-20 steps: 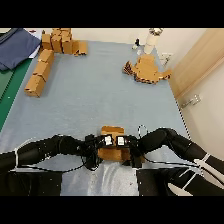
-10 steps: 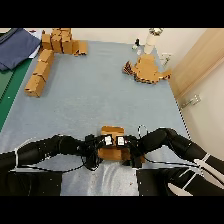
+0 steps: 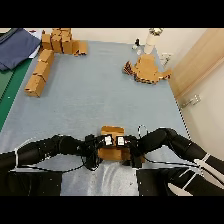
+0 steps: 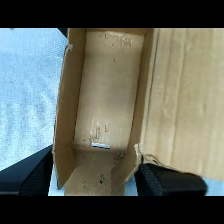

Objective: Fold the box.

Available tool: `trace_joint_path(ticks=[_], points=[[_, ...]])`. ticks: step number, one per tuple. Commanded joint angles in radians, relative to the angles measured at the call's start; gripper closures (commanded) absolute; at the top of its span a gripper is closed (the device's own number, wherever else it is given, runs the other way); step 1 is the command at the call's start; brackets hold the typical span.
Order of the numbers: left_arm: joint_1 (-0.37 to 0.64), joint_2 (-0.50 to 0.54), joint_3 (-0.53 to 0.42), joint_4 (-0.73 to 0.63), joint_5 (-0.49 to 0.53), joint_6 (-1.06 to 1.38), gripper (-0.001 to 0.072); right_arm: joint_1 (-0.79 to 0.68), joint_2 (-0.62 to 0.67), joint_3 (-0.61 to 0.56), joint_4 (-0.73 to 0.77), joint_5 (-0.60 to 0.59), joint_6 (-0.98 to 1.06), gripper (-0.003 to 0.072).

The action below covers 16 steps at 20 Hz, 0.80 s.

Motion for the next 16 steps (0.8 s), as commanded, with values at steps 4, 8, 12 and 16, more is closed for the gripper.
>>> trace_joint_path(ticks=[4, 8, 12, 16], points=[[0.000, -0.001, 0.000, 0.000, 0.000, 0.000, 0.0178, -0.004, 0.035, 0.103, -0.050, -0.165, 0.093, -0.0027], [0.000, -0.001, 0.000, 0.000, 0.000, 0.000, 0.0178, -0.004, 0.087, 0.183, -0.169, -0.273, 0.219, -0.0027], [0.000, -0.001, 0.000, 0.001, 0.000, 0.000, 0.0178, -0.004, 0.090, 0.182, -0.195, -0.281, 0.247, -0.0027], [0.000, -0.001, 0.000, 0.000, 0.000, 0.000, 0.0178, -0.004, 0.092, 0.182, -0.225, -0.346, 0.484, -0.0027]])
